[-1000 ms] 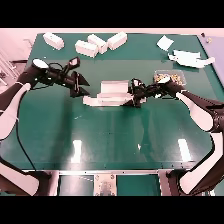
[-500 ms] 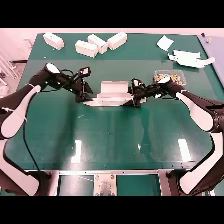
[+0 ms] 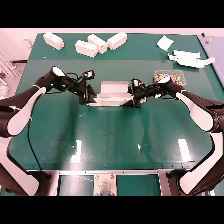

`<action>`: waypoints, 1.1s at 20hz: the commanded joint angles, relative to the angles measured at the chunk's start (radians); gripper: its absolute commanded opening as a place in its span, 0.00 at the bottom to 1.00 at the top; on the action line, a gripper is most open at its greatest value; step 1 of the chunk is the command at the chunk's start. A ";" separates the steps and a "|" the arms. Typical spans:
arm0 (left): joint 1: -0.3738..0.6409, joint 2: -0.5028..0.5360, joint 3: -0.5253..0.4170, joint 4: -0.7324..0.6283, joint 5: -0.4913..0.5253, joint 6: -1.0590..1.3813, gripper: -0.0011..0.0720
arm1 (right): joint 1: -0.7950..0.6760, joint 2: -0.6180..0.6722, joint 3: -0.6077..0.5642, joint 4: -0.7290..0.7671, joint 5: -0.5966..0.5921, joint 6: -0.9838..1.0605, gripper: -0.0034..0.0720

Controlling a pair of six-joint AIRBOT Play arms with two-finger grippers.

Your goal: Fold the box and place the chain.

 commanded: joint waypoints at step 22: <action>-0.030 -0.004 -0.001 -0.003 0.038 0.000 0.68 | 0.000 0.000 0.000 0.000 0.000 0.000 0.81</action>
